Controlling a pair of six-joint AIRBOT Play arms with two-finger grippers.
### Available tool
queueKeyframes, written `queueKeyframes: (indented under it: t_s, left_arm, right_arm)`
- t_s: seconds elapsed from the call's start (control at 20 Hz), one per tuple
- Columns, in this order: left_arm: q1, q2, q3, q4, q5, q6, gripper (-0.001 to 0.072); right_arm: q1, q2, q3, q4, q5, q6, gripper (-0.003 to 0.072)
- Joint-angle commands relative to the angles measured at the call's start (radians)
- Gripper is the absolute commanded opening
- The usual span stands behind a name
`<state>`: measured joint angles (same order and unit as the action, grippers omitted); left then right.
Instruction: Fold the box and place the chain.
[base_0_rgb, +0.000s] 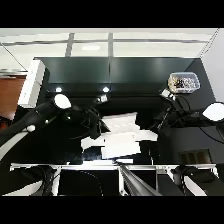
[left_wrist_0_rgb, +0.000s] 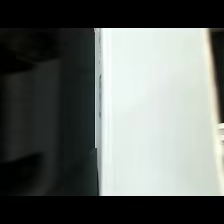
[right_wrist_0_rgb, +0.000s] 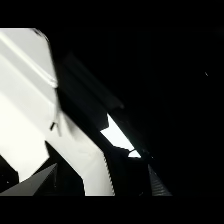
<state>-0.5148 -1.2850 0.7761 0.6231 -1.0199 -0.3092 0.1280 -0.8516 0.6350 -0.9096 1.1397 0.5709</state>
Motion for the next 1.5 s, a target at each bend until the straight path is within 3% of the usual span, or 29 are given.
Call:
queueKeyframes:
  t_s: [0.0, 0.35, 0.6, 0.75, 0.95, 1.2, 1.3, 1.45]
  left_arm:
    - [-0.068, 0.04, -0.053, 0.093, 0.282, 0.145, 0.003]
    - [-0.063, -0.053, -0.053, 0.092, 0.278, 0.207, 0.003]
    - [-0.063, -0.051, -0.052, -0.005, 0.231, 0.311, 0.0031]
    - [-0.055, -0.051, -0.052, -0.003, 0.242, 0.311, 0.003]
    - [-0.051, -0.051, -0.052, -0.003, 0.243, 0.31, 0.003]
    - [-0.051, -0.051, -0.052, -0.003, 0.241, 0.31, 0.003]
    - [-0.051, -0.051, -0.052, -0.003, 0.238, 0.31, 0.003]
    - [-0.051, -0.051, -0.052, -0.003, 0.237, 0.31, 0.003]
  right_arm:
    - [0.063, 0.0, -0.002, -0.034, -0.002, -0.111, 0.0653]
    - [0.193, 0.0, -0.113, -0.032, -0.114, -0.215, 0.0653]
    - [0.312, 0.0, -0.2, -0.034, -0.207, -0.277, 0.0653]
    - [0.367, -0.007, -0.213, -0.034, -0.223, -0.317, 0.0653]
    - [0.428, -0.035, -0.243, -0.052, -0.351, -0.32, 0.0653]
    - [0.442, -0.048, -0.243, -0.047, -0.359, -0.345, 0.0652]
    - [0.452, -0.051, -0.243, -0.007, -0.379, -0.349, 0.0652]
    - [0.456, -0.051, -0.245, 0.128, -0.511, -0.348, 0.0653]
